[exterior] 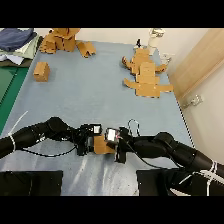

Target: Fold the box.

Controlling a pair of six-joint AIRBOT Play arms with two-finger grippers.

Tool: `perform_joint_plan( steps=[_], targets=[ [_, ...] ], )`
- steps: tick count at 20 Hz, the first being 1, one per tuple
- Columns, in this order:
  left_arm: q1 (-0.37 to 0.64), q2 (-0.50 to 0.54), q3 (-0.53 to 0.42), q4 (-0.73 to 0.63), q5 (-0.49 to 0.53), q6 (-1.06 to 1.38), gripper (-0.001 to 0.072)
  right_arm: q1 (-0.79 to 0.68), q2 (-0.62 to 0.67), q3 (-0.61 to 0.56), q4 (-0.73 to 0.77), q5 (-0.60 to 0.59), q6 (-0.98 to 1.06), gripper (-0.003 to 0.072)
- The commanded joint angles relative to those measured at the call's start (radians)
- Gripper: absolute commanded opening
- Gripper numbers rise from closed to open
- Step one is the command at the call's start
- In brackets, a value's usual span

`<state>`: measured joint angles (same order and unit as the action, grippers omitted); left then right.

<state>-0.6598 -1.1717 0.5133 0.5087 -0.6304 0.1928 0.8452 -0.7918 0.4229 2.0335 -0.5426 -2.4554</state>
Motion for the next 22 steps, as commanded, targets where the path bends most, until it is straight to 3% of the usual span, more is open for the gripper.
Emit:
perform_joint_plan(
  steps=[1,9,10,12,15,22],
  targets=[
    [-0.001,0.000,0.000,0.000,0.000,0.000,0.0470,0.053,0.016,-0.024,-0.106,0.045,0.000,0.0001],
    [-0.001,0.000,0.000,0.000,0.000,0.000,0.0470,0.055,0.113,-0.023,-0.146,0.052,-0.044,0.0005],
    [-0.001,0.000,0.000,0.000,0.000,0.000,0.0470,0.055,0.127,-0.023,-0.145,0.054,-0.044,0.0036],
    [-0.001,0.000,0.000,0.000,0.000,0.000,0.0470,0.055,0.136,-0.023,-0.145,0.055,-0.044,0.0241],
    [0.000,0.000,0.000,0.000,0.001,0.000,0.0470,0.054,0.107,-0.023,-0.145,0.067,-0.068,0.0410],
    [0.000,0.000,0.000,0.000,0.000,0.000,0.0470,0.072,-0.026,-0.019,-0.142,0.156,-0.191,0.0410]
  ],
)
